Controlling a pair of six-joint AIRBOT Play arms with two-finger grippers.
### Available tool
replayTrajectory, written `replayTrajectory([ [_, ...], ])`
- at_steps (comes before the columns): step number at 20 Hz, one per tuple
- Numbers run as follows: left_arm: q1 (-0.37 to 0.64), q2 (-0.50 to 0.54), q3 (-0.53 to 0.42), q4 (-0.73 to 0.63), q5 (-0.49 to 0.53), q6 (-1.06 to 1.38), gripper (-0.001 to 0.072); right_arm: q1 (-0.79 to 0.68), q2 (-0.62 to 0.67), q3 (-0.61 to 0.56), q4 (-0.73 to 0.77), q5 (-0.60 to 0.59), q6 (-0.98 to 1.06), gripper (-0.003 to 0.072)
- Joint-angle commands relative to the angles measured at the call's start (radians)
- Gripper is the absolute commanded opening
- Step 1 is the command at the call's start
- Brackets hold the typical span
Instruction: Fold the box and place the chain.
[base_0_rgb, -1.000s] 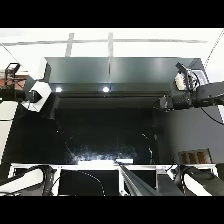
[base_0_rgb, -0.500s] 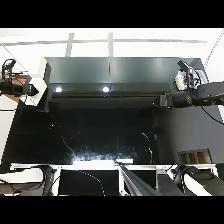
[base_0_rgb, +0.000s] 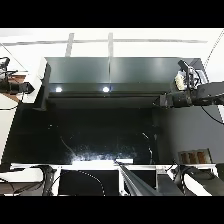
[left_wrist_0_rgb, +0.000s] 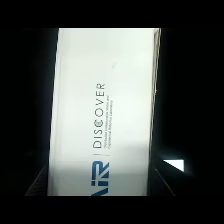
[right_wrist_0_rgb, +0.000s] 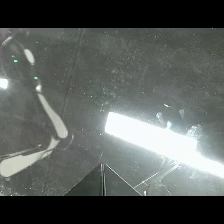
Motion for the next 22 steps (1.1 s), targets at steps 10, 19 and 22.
replayTrajectory([
  [10, -0.013, -0.051, 0.002, -0.056, 0.161, 0.002, 0.0415, 0.000, 0.001, 0.000, -0.003, 0.008, 0.017, 0.0019],
  [19, -0.033, 0.172, 0.002, 0.079, 0.066, -0.091, 0.0704, 0.000, 0.001, 0.000, -0.002, 0.003, 0.019, 0.0019],
  [22, -0.042, 0.324, 0.002, 0.007, 0.032, -0.135, 0.0700, 0.000, 0.001, 0.009, -0.002, 0.042, 0.018, 0.0019],
])
